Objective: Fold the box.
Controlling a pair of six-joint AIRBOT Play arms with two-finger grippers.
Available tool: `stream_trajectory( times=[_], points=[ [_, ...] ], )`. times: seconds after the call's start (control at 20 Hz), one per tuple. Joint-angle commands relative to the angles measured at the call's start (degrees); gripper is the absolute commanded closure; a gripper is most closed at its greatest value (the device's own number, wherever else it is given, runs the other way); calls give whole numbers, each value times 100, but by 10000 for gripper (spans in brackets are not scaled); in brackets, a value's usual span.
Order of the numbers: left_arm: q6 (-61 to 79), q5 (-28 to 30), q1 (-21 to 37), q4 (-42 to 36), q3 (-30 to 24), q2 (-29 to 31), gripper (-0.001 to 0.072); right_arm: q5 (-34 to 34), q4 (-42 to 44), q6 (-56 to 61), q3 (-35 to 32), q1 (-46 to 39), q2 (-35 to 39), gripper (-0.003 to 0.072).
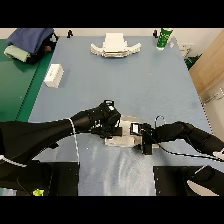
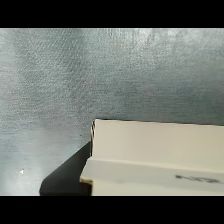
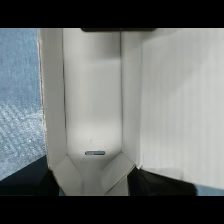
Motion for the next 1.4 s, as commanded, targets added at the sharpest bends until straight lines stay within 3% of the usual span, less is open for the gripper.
stream_trajectory(
  times=[0.0,0.05,0.6,0.85,0.9,0.95,1.0,1.15,1.2,1.35],
  points=[
    [-20,22,-96,-39,7,-2,356,9,0,-2,-2,7,-2,179],
    [-33,20,-101,-44,7,-4,217,9,0,0,-2,7,-2,179],
    [-166,2,-105,-13,4,-4,245,9,0,0,-2,7,-2,179],
    [-527,4,-402,509,4,-4,245,9,0,-2,-2,7,-2,179],
    [-647,4,-472,658,7,-4,262,9,0,-2,-2,7,-2,179],
    [-680,15,-525,761,7,-4,429,9,0,-2,-2,7,-2,179],
    [-682,39,-564,824,7,-4,533,9,0,0,-2,7,-2,179],
    [-776,114,-612,852,7,-4,547,9,0,0,-2,7,-2,179],
    [-798,116,-627,885,7,-4,661,9,0,-2,-2,7,-2,179],
    [-820,111,-684,922,7,-4,694,9,0,0,-2,7,-2,179]
  ],
)
